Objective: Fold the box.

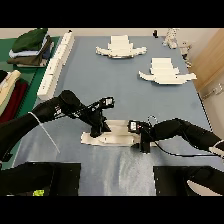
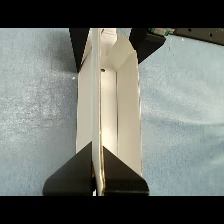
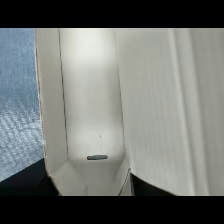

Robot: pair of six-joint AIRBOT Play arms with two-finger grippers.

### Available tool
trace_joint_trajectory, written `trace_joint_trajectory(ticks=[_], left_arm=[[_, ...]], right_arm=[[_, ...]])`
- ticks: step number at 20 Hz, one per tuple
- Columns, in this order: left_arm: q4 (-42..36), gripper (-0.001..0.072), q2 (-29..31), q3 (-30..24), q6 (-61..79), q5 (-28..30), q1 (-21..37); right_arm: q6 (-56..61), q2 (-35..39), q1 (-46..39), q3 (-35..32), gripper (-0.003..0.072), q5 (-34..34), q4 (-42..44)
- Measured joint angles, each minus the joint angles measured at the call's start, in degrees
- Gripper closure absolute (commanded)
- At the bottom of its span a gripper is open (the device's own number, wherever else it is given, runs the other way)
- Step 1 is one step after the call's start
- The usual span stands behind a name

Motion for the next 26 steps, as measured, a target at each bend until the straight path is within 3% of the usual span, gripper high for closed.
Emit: trace_joint_trajectory(ticks=[11,12,13,14,20,25,26], left_arm=[[-0.31,0.0692,0.00,0.00,0.00,0.02,0.00],[-0.33,0.0617,0.00,0.00,0.02,0.04,0.00],[-0.24,0.0385,0.00,0.00,0.02,0.24,0.00],[0.20,0.0340,-0.02,-0.02,0.00,0.24,0.00],[0.66,0.0343,0.37,0.24,-3.54,0.57,0.04],[10.71,0.0346,4.55,2.40,-17.66,-5.40,0.04],[12.81,0.0442,5.81,2.82,-21.14,-7.67,0.04]], right_arm=[[0.00,0.00,0.00,0.00,0.0090,-0.07,-0.02],[0.00,0.00,0.00,0.00,0.0090,-0.09,0.00],[0.02,0.00,0.00,0.00,0.0090,-0.11,0.00],[0.02,0.00,0.00,0.00,0.0090,-0.26,0.00],[0.02,0.00,0.00,0.00,0.0091,-0.24,-0.02],[0.02,0.00,0.00,0.00,0.0091,-0.20,-0.02],[0.02,0.00,0.00,0.00,0.0091,-0.20,-0.02]])
